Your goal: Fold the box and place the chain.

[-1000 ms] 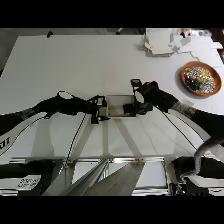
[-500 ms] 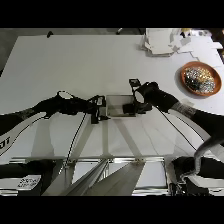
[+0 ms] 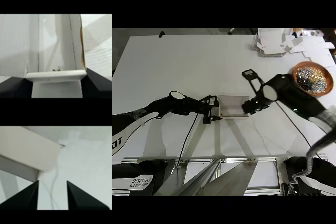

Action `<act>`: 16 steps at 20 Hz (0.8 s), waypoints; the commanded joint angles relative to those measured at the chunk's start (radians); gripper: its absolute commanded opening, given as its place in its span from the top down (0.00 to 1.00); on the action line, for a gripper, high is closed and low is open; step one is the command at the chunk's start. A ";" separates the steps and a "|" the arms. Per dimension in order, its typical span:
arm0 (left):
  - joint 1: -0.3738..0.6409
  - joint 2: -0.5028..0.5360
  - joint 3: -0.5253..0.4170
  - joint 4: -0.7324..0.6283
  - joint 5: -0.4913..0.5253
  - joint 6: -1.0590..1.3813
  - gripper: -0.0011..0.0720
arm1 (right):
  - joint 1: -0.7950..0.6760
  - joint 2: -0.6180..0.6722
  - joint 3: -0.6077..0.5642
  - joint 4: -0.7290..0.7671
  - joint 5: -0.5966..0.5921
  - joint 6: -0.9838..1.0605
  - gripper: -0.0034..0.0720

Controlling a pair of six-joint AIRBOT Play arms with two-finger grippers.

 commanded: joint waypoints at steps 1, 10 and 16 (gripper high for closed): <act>0.000 0.000 0.000 0.000 0.000 0.000 0.74 | -0.143 0.070 0.028 -0.030 0.025 -0.138 0.57; 0.000 0.000 0.000 0.000 0.000 0.000 0.74 | -0.854 -0.101 0.229 -0.027 -0.149 -0.312 0.73; 0.000 0.000 0.000 0.000 0.000 0.000 0.74 | -0.990 -0.314 0.240 -0.003 -0.216 -0.335 0.56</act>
